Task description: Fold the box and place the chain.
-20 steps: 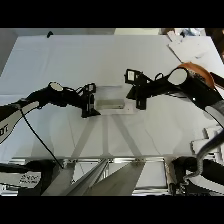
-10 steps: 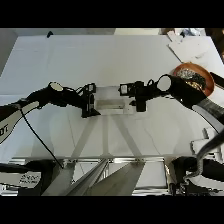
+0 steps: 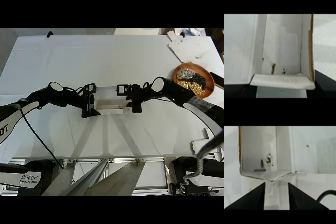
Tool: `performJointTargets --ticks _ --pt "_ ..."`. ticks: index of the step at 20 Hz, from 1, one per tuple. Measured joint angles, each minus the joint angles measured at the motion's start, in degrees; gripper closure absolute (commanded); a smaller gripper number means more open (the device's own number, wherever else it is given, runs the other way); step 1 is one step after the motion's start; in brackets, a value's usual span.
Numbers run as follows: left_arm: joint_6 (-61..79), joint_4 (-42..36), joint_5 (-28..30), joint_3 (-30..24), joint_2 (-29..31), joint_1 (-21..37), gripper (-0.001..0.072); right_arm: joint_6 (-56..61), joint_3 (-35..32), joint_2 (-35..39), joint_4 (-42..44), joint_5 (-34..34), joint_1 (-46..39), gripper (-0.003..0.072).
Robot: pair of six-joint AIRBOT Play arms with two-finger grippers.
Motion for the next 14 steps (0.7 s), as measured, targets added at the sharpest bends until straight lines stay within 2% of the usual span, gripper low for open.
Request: performJointTargets --ticks 2,3,8,9,10,11,14 --pt "0.00 0.00 0.00 0.00 0.00 0.00 0.0557 -0.48 0.00 -0.33 0.83 0.00 0.33 0.0484" --pt "0.00 0.00 0.00 0.00 0.00 0.00 0.0557 -0.98 0.00 -0.42 1.20 0.00 0.57 0.0531" --pt "0.02 0.02 0.00 0.00 0.00 0.00 0.0557 -5.46 0.00 -0.61 4.61 0.13 1.90 0.0520" --pt "0.02 0.02 0.00 0.00 0.00 0.00 0.0557 -5.99 0.00 -0.63 5.33 -0.22 2.05 0.0462" --pt "0.02 0.02 0.00 0.00 0.00 0.00 0.0557 -6.47 0.00 -0.63 6.03 -0.61 2.19 0.0320" --pt "0.04 0.02 0.00 0.00 0.00 0.00 0.0557 -6.84 0.00 -0.63 6.62 -0.87 2.29 0.0231" --pt "0.04 0.02 0.02 0.00 0.00 0.00 0.0557 -7.30 0.00 -0.74 7.28 -1.38 2.43 0.0232"
